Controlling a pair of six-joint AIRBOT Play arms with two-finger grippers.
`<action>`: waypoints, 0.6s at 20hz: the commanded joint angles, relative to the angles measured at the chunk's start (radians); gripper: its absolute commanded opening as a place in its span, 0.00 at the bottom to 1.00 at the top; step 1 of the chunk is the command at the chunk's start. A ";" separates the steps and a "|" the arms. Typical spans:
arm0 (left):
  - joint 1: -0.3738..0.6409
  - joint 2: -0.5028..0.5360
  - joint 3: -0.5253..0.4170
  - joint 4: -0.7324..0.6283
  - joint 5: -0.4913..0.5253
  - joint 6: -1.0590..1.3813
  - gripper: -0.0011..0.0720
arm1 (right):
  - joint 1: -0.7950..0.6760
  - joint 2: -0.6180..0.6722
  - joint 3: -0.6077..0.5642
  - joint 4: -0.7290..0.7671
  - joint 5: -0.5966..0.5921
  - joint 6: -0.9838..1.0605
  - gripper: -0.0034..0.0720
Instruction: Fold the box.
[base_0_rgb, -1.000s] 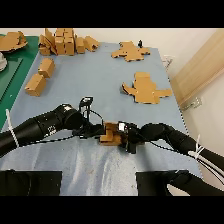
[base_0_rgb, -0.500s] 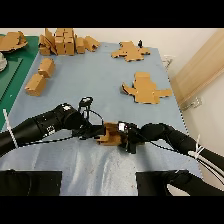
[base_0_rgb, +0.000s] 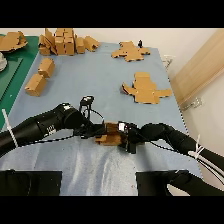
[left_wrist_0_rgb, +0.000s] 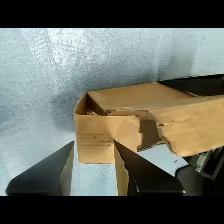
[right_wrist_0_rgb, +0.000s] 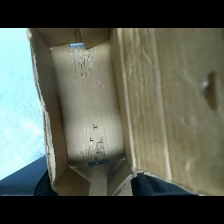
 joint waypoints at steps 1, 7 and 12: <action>-0.005 -0.031 0.001 -0.034 -0.005 0.043 0.54 | 0.000 0.001 0.000 0.000 0.000 0.000 0.70; -0.024 -0.081 0.061 -0.067 -0.041 0.110 0.54 | -0.001 0.001 0.000 0.000 0.000 0.000 0.70; -0.030 -0.126 0.074 -0.071 -0.085 0.110 0.54 | 0.000 0.001 0.000 0.000 0.000 0.000 0.70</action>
